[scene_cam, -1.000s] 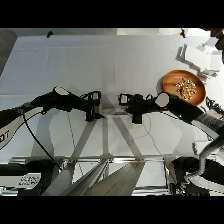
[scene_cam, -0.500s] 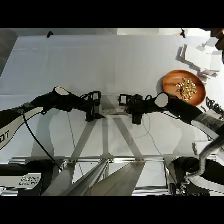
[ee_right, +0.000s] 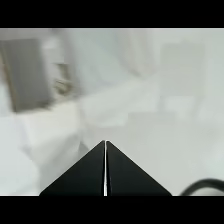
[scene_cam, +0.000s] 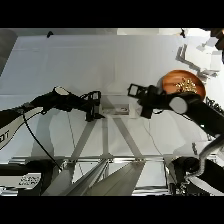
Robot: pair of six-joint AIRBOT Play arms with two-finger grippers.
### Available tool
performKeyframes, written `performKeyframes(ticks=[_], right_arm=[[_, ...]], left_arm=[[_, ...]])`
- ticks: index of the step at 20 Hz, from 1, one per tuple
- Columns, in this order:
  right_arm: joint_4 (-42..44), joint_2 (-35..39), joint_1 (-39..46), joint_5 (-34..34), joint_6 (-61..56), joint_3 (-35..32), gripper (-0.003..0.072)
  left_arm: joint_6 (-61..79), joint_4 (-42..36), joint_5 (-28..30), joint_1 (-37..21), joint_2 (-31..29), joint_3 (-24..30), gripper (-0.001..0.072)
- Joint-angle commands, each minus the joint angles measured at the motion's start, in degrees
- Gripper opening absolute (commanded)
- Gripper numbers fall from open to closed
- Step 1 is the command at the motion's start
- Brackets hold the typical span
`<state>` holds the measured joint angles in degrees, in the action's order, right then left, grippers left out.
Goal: Fold the box and place the chain.
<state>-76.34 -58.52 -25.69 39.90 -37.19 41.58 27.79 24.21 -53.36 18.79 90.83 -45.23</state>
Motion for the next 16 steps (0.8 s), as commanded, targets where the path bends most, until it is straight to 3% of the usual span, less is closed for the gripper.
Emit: performKeyframes(ticks=[1,4,7,10,16], right_arm=[[-5.7,6.0,5.9,3.4,-14.2,0.0,0.0014],[-2.5,4.7,16.2,7.6,-24.3,-0.4,0.0014],[11.0,0.4,22.6,11.7,-25.1,-2.0,0.0010],[22.7,-3.9,23.4,10.8,-21.2,-6.3,0.0010],[34.9,-10.6,21.6,8.5,-17.7,-10.1,0.0009]], left_arm=[[0.0,0.0,0.0,0.0,0.0,0.0,0.0339],[0.0,0.0,0.0,0.0,0.0,0.0,0.0339],[0.0,0.0,0.0,0.0,0.0,0.0,0.0339],[0.0,0.0,0.0,0.0,0.0,0.0,0.0339],[0.1,0.0,0.0,0.0,0.0,0.0,0.0339]])
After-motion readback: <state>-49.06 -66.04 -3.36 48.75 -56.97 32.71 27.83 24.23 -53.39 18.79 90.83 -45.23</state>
